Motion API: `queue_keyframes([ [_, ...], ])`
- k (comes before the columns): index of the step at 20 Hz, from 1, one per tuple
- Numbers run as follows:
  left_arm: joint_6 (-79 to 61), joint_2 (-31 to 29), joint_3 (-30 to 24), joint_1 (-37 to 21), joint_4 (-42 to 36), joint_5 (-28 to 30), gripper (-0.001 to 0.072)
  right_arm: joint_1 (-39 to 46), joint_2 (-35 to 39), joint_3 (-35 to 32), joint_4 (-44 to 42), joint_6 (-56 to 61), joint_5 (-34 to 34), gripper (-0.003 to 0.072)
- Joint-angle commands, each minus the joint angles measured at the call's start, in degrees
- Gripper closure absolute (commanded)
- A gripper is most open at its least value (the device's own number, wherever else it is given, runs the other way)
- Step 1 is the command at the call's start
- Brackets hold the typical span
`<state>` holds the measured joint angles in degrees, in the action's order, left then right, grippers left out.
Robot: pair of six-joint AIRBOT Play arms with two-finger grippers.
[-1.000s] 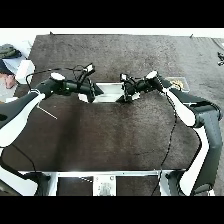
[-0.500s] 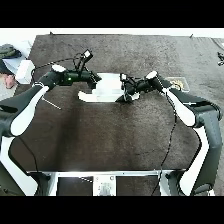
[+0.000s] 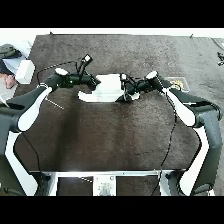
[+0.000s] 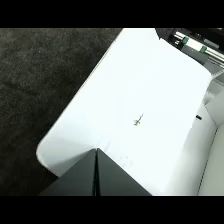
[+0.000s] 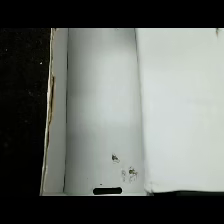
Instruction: Fold the box and place the chain.
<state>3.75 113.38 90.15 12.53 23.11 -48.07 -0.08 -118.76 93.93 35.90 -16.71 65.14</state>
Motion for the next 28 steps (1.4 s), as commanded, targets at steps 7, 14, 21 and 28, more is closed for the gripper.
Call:
queue_keyframes([
  [7, 0.9, 1.3, 0.1, 1.7, 5.3, 1.6, 0.0699, 0.0, 0.0, 0.0, 0.1, 0.0, 0.0, 0.0521],
  [14, -0.4, -1.4, 3.6, -0.9, 5.2, -2.2, 0.0701, 0.0, 0.0, 0.0, 0.1, 0.0, 0.0, 0.0521],
  [21, -7.9, -6.8, 4.0, -3.9, 13.1, -14.7, 0.0697, 0.0, 0.0, 0.0, 0.1, 0.0, 0.0, 0.0521],
  [28, -10.3, -6.4, 2.3, 0.2, 32.9, -17.2, 0.0098, 0.0, 0.0, 0.0, 0.1, 0.0, 0.0, 0.0521],
])
